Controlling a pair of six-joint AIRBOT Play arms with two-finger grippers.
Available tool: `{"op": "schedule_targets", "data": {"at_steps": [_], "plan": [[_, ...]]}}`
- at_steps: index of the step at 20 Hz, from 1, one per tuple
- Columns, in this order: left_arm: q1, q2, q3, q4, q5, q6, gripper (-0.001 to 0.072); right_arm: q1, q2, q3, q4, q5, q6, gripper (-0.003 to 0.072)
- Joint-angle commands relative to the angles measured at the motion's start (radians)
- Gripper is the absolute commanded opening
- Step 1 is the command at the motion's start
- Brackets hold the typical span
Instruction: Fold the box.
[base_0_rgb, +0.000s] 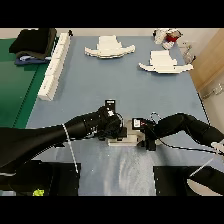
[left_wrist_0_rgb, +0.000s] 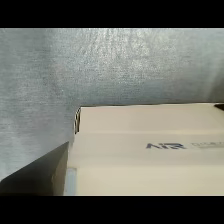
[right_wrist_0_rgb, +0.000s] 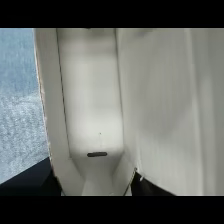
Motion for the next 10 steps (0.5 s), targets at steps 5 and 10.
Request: {"op": "schedule_targets", "data": {"at_steps": [5, 10], "plan": [[0.0, 0.219, 0.0, 0.013, -0.206, 0.06, 0.048, 0.0, -0.001, 0.001, -0.001, 0.0, 0.0, 0.0504], [0.0, 0.369, 0.0, 0.036, -0.33, 0.259, 0.0012, 0.0, -0.001, 0.001, -0.001, 0.0, 0.0, 0.0504]]}}
